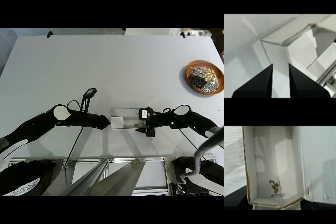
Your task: Fold the box and place the chain.
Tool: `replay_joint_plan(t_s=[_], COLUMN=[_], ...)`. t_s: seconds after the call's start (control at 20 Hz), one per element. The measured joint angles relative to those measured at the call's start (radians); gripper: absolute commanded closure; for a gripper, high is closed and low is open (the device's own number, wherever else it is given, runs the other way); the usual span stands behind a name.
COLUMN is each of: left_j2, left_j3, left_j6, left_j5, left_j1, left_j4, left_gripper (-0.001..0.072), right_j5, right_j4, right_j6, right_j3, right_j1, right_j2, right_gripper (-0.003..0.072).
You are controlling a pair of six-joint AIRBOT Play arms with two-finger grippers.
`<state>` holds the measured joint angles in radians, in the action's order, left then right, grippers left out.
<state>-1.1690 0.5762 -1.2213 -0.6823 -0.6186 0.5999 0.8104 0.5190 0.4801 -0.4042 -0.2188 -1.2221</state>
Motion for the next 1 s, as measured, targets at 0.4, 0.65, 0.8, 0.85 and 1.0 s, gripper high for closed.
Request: replay_joint_plan(t_s=[0.4, 0.65, 0.8, 0.85, 1.0], left_j2=[0.006, -0.001, -0.007, -0.011, -0.031], left_j3=[0.0, 0.015, 0.034, 0.039, 0.058], left_j6=[-0.025, -0.069, -0.123, -0.15, -0.231], left_j5=[-0.006, 0.011, 0.023, 0.029, 0.04], left_j1=[-0.012, -0.055, -0.076, -0.084, -0.109], left_j4=[0.029, 0.045, 0.075, 0.092, 0.15], left_gripper=[0.0291, 0.029, 0.0288, 0.0287, 0.0266], right_j5=[0.0, 0.001, 0.001, 0.001, 0.001], right_j4=[0.0, 0.0, 0.0, 0.0, 0.0], right_j6=[0.0, 0.0, 0.0, 0.0, 0.0], right_j3=[0.0, 0.0, 0.0, 0.0, 0.0], right_j1=[0.0, 0.0, 0.0, 0.0, 0.0], right_j2=[0.0, 0.0, 0.0, 0.0, 0.0], right_gripper=[0.0229, 0.0229, 0.0229, 0.0229, 0.0229])
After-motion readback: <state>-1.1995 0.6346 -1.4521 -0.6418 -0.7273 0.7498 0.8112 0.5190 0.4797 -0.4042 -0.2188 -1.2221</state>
